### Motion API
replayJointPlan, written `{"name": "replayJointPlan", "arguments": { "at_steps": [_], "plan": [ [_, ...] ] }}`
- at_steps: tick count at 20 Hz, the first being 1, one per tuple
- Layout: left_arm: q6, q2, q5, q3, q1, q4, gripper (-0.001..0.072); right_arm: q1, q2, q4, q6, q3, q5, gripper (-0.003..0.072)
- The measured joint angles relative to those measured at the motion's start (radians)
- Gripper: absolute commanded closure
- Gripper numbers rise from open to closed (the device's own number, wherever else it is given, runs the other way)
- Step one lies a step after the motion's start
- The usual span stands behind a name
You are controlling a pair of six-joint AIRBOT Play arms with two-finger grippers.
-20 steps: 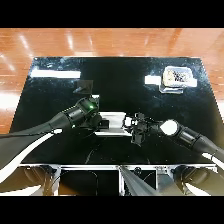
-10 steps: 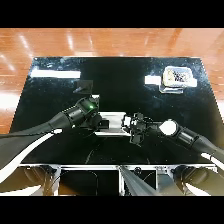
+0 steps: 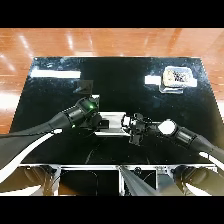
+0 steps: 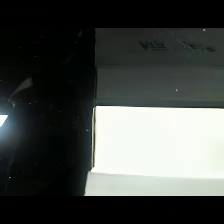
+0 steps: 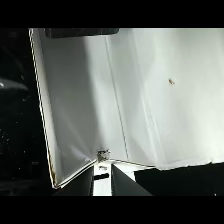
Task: Fold the box and place the chain.
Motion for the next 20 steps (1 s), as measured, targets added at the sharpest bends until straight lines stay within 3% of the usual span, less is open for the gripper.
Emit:
{"name": "replayJointPlan", "arguments": {
  "at_steps": [7,8,10,20],
  "plan": [
    [0.0,0.0,0.0,0.0,0.0,-0.007,0.0686,0.024,-0.018,0.032,-0.006,0.0,-0.031,0.0552],
    [0.0,0.0,0.0,0.0,0.0,-0.007,0.0686,0.029,-0.02,0.035,-0.006,0.0,-0.034,0.0519],
    [0.0,0.0,0.0,0.0,0.0,-0.008,0.0686,0.036,-0.022,0.037,-0.006,0.0,-0.035,0.0292],
    [0.0,0.0,0.0,0.0,0.0,-0.011,0.0686,0.043,-0.023,0.039,-0.007,0.0,-0.039,0.0303]
  ]
}}
